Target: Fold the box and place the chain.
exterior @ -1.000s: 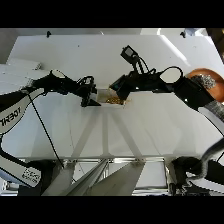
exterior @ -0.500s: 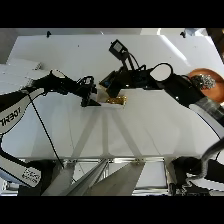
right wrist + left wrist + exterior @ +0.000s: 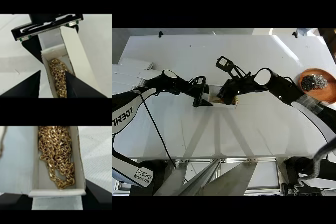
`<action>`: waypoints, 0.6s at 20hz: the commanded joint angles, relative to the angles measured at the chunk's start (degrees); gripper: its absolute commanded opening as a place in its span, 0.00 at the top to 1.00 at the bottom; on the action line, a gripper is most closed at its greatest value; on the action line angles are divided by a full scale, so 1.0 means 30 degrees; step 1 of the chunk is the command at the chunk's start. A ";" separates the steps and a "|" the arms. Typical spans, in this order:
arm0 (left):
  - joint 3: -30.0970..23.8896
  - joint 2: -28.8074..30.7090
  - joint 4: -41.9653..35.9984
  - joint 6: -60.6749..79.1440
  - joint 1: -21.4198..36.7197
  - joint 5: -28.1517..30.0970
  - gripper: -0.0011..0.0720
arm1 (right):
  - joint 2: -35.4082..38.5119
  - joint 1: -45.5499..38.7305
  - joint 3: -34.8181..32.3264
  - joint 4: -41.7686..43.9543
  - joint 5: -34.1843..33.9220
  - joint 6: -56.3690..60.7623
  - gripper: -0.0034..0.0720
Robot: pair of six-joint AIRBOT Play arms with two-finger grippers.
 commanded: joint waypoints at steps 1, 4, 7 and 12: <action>0.0007 0.0007 0.0000 0.0007 0.0007 0.0000 0.31 | 0.0969 -0.0284 0.0015 -0.1209 0.0321 0.0423 0.51; 0.0007 0.0007 0.0000 0.0007 0.0007 0.0000 0.31 | 0.2113 -0.1982 0.0015 -0.1355 0.2361 0.0415 0.51; 0.0007 0.0007 0.0000 0.0007 0.0007 0.0000 0.31 | 0.2412 -0.3672 0.0000 -0.2812 0.5829 0.0393 0.51; 0.0007 0.0007 0.0000 0.0007 0.0007 0.0000 0.31 | 0.1596 -0.4532 -0.0838 -0.5413 0.7009 -0.0758 0.51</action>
